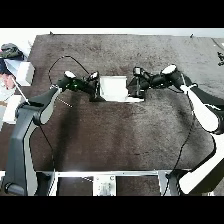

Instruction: Fold the box and place the chain.

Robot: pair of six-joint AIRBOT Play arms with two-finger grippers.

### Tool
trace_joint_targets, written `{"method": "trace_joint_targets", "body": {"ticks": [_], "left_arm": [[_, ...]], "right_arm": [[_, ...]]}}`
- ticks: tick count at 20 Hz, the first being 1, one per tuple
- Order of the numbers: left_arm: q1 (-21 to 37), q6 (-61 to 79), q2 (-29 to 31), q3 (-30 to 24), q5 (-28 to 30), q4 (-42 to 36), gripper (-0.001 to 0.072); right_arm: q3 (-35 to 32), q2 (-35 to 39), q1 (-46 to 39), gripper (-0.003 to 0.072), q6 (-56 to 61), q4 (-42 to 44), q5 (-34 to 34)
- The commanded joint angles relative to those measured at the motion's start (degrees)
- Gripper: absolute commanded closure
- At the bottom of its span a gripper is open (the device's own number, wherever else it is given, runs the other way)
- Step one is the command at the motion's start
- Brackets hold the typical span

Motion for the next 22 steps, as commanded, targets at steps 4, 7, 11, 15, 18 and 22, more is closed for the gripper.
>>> {"method": "trace_joint_targets", "body": {"ticks": [4,7,11,15,18,22], "left_arm": [[-0.04,-4.5,-0.02,-0.02,2.64,0.35,0.0194],[-0.04,-4.55,-0.02,-0.02,2.62,0.37,0.0195],[-0.04,-4.33,-0.02,-0.02,2.21,0.35,0.0195],[-0.04,-4.31,-0.02,-0.02,2.23,0.37,0.0195],[-0.04,-3.74,-0.02,-0.02,2.16,0.44,0.0194],[-0.04,-3.65,-0.04,-0.02,2.16,0.44,0.0194]], "right_arm": [[0.04,4.48,-1.27,0.017,3.76,1.7,4.07],[-0.07,4.52,-1.16,0.0526,6.01,6.32,5.51],[-0.07,4.48,0.94,0.0666,6.43,8.07,4.09],[-0.07,2.86,4.13,0.0669,6.47,9.66,-1.66],[-0.07,0.94,4.39,0.067,6.45,17.03,-4.28],[-0.07,0.11,4.39,0.067,6.45,19.8,-11.5]]}}
